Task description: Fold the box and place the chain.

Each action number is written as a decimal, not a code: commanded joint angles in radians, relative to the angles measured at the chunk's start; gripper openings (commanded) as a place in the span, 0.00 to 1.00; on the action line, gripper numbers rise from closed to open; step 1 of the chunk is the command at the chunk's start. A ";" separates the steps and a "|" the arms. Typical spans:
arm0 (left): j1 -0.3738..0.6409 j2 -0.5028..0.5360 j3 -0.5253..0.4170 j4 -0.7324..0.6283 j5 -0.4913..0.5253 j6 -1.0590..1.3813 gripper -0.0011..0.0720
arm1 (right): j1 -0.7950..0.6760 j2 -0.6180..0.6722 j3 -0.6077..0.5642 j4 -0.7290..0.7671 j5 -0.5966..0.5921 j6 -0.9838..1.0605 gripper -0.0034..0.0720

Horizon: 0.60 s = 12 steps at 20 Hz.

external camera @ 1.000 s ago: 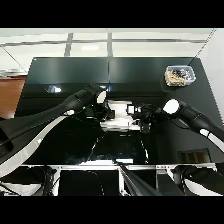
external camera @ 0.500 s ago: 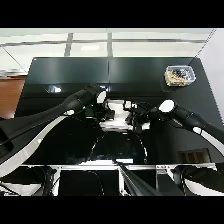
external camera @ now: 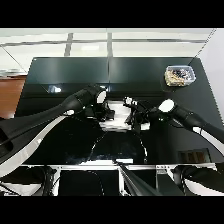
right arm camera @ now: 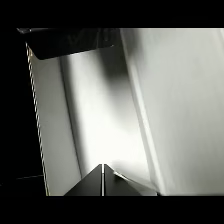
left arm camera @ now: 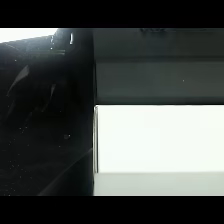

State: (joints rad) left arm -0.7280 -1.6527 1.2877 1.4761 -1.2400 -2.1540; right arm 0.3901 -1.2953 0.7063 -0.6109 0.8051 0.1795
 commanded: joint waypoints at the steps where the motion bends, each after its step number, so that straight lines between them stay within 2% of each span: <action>1: 0.001 0.000 0.001 0.000 0.002 -0.001 0.06 | -0.057 0.097 0.014 -0.155 0.072 0.364 0.06; 4: 0.001 0.000 0.001 0.000 0.002 -0.001 0.06 | -0.216 0.213 0.041 -0.306 0.246 0.714 0.06; 6: 0.001 0.000 0.001 0.000 0.002 -0.001 0.06 | -0.357 0.244 0.026 -0.396 0.280 0.813 0.06; 7: 0.001 0.000 0.001 0.000 0.002 -0.001 0.06 | -0.435 0.243 -0.008 -0.388 0.210 0.917 0.06; 9: 0.001 0.000 0.001 0.000 0.002 -0.001 0.06 | -0.550 0.237 -0.085 -0.274 0.084 1.040 0.06; 12: 0.001 0.000 0.001 0.000 0.002 -0.001 0.06 | -0.605 0.164 -0.143 -0.117 0.094 1.044 0.06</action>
State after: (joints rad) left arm -0.7280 -1.6527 1.2877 1.4761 -1.2377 -2.1544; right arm -0.1284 -1.0931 0.6174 -0.8398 0.9253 1.1095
